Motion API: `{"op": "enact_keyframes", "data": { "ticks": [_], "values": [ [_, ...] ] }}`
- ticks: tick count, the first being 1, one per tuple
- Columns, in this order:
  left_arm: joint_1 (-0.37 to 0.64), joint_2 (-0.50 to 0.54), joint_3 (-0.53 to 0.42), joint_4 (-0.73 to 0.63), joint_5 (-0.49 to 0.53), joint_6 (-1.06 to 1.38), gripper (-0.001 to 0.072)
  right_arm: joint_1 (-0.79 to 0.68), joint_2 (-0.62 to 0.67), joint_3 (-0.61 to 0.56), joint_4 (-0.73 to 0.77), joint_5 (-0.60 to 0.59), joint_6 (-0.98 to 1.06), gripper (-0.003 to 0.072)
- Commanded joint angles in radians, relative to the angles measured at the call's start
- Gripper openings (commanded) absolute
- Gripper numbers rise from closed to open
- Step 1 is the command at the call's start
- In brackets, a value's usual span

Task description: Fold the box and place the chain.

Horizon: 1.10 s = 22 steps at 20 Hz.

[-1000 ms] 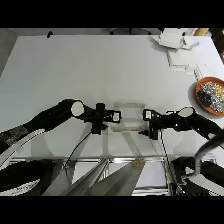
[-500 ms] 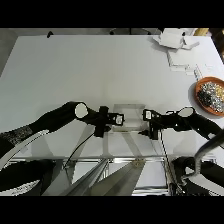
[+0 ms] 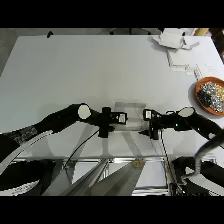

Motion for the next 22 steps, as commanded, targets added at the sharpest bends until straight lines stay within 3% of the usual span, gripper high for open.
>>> {"op": "enact_keyframes", "data": {
  "ticks": [1, 5, 7, 11, 15, 19, 21, 22],
  "values": [
    [-0.023, -0.022, 0.000, -0.052, 0.027, -0.001, 0.0269, 0.000, 0.001, 0.000, 0.001, 0.001, 0.000, 0.0411],
    [-0.030, -0.024, 0.000, -0.062, 0.026, -0.002, 0.0293, 0.000, 0.001, 0.000, 0.001, 0.001, 0.000, 0.0411],
    [-0.030, -0.024, 0.001, -0.061, 0.014, -0.002, 0.0396, 0.000, 0.001, 0.000, 0.001, 0.001, 0.000, 0.0411],
    [-0.027, -0.002, 0.000, -0.052, -0.017, -0.010, 0.0398, 0.000, 0.001, 0.000, 0.001, 0.001, 0.000, 0.0411],
    [0.014, 0.110, 0.000, -0.008, -0.077, -0.030, 0.0398, 0.000, 0.001, 0.000, 0.001, 0.001, 0.000, 0.0411],
    [0.089, 0.240, 0.000, 0.116, -0.182, -0.299, 0.0373, 0.000, 0.001, 0.000, 0.001, 0.001, 0.000, 0.0411],
    [0.134, 0.296, 0.000, 0.181, -0.223, -0.553, 0.0253, 0.000, 0.001, 0.000, 0.001, 0.001, 0.000, 0.0411],
    [0.163, 0.322, 0.001, 0.214, -0.243, -0.708, 0.0251, 0.000, 0.001, 0.000, 0.001, 0.001, 0.000, 0.0411]
  ]
}}
